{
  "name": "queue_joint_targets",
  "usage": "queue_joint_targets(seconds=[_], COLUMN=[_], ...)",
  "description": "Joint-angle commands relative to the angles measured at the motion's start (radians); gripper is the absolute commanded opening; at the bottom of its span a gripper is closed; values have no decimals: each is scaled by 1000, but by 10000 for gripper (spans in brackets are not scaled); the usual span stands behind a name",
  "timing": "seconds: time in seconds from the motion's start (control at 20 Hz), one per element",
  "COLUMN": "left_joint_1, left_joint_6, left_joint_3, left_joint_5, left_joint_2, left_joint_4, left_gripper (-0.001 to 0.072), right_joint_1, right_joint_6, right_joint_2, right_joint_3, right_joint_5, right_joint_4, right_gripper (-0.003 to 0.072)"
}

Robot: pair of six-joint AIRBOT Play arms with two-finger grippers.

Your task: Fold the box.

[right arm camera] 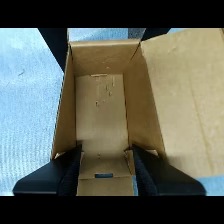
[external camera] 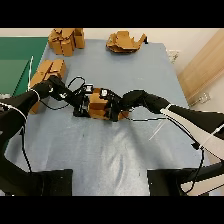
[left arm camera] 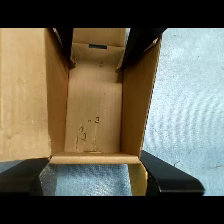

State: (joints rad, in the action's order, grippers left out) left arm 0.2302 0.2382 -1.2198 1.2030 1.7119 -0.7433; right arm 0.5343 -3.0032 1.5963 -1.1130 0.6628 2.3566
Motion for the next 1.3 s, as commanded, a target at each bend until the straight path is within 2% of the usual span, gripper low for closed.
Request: queue_joint_targets(seconds=[0.0, 0.6, 0.75, 0.8, 0.85, 1.0, 1.15, 1.25], left_joint_1=[0, 0, 0, 0, 0, 0, 0, 0], left_joint_6=[0, 0, 0, 0, 0, 0, 0, 0], left_joint_3=[0, 0, 0, 0, 0, 0, 0, 0], left_joint_5=[0, 0, 0, 0, 0, 0, 0, 0], left_joint_2=[0, 0, 0, 0, 0, 0, 0, 0], left_joint_4=[-1, -1, -1, -1, -1, -2, -2, -2], left_gripper=[283, 283, 283, 283, 283, 283, 283, 283], right_joint_1=[-1, 0, 0, 0, -1, -1, -13, -39], right_joint_6=[0, 0, 0, 1, 3, 13, 51, 233], right_joint_2=[0, -10, -30, -39, -47, -77, -124, -168], right_joint_3=[-1, -4, -24, -34, -42, -64, -64, -61], right_joint_5=[2, 3, 4, 5, 4, 11, 63, 117], right_joint_4=[-13, -11, -10, -8, 3, 12, 10, 2], right_gripper=[596, 586, 556, 464, 420, 398, -2, 1])
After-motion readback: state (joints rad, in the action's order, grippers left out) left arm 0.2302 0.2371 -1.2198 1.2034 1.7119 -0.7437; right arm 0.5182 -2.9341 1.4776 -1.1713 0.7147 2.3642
